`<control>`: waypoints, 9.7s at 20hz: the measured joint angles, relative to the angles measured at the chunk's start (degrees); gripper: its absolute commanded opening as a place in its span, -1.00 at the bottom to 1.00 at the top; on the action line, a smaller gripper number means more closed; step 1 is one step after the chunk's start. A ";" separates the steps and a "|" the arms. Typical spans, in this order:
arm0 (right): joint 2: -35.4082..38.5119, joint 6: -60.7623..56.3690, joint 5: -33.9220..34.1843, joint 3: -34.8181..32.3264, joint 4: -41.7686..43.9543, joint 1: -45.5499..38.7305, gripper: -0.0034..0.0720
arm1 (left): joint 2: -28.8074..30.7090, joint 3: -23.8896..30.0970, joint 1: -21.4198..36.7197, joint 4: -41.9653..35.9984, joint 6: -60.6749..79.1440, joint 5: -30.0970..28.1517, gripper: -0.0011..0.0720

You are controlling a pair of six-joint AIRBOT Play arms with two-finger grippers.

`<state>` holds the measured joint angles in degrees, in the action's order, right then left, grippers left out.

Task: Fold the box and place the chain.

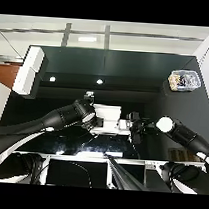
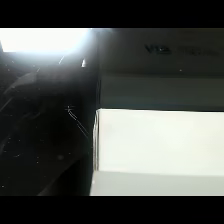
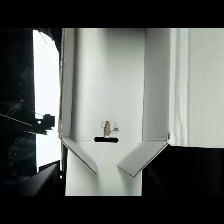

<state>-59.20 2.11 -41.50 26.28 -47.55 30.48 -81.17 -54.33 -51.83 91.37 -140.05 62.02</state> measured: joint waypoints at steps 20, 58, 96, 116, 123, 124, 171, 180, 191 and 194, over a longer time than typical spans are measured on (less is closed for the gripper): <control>-5.92 -1.09 5.09 0.00 20.26 4.09 -0.41 | -0.02 0.00 0.00 -0.04 0.35 -1.03 -0.89; -9.51 -63.25 -24.22 4.00 16.06 -19.47 0.85 | 0.00 0.00 0.00 -0.76 0.55 0.20 -0.89; -19.41 -125.00 -16.15 25.49 -30.75 15.32 -0.44 | 0.00 0.00 0.00 -0.44 0.55 0.15 -0.89; -21.62 -128.63 -19.76 26.64 -30.91 15.32 -0.80 | 0.00 0.00 0.00 -0.79 0.44 0.13 -0.89; -21.44 -128.17 -19.26 26.64 -30.60 15.32 0.13 | -0.02 0.00 0.00 -0.70 0.61 0.02 -0.89; -21.24 -128.28 -19.45 26.62 -30.67 15.32 0.20 | -0.04 0.00 0.00 -0.72 0.61 0.02 -0.89; -42.86 -108.34 -11.96 63.08 -38.56 -52.00 0.93 | -0.04 0.00 0.00 -0.39 0.50 -0.33 -0.89; -46.75 -108.17 -11.37 63.73 -38.29 -52.24 -0.77 | -0.04 0.00 0.00 -0.37 0.50 -0.31 -0.89; -44.24 -98.36 -22.10 71.93 -37.44 -53.62 -0.81 | -0.04 0.02 0.00 -0.39 0.52 -0.28 -0.89; -41.79 -94.40 -24.48 72.52 -34.21 -54.03 -0.80 | -0.02 0.02 0.00 -0.44 0.52 -0.28 -0.89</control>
<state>-100.99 -92.29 -65.98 98.80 -81.76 -23.55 -81.19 -54.30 -51.83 90.94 -139.52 61.73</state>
